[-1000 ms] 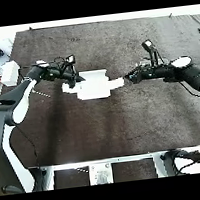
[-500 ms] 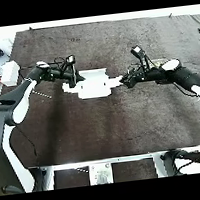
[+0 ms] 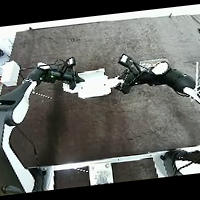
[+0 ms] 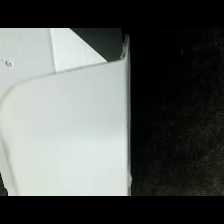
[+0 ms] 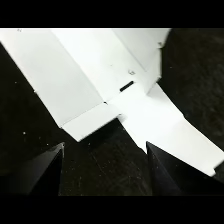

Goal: Fold the box and place the chain.

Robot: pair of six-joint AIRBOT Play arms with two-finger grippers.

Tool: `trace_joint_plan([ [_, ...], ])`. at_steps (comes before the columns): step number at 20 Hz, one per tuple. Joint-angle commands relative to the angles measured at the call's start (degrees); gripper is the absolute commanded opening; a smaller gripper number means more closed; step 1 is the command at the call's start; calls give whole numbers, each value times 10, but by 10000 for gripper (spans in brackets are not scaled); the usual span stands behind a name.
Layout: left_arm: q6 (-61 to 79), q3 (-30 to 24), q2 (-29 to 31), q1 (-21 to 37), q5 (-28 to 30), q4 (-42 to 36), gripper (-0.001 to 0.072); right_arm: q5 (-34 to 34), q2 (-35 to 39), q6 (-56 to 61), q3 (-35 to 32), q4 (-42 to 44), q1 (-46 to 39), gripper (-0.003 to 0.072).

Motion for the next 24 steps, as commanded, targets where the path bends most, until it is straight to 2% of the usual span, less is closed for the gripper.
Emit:
trace_joint_plan([
  [1, 0, 0, 0, 0, 0, 5, 11, -7, -24, -73, 0, -7, 25, 565],
  [4, 0, 0, 0, 0, 1, 5, 11, -15, -37, -123, 0, -6, 45, 568],
  [5, 0, 0, 0, 0, 0, 5, 11, -20, -40, -146, 0, 2, 48, 601],
  [8, 0, 0, 0, 0, 1, 4, 12, -28, -53, -225, 0, 34, 55, 601],
  [12, 0, 0, 0, 0, 0, 4, 11, -32, -78, -249, 2, 35, 69, 601],
  [15, 0, 0, 0, 0, 1, 4, 11, -63, -89, -280, 5, 35, 92, 600],
  [20, 0, 0, 0, 0, 0, 3, 11, -68, -135, -280, 45, 35, 93, 599],
  [24, 0, 0, 0, 0, 0, 2, 11, -96, -128, -278, 68, 35, 92, 598],
])
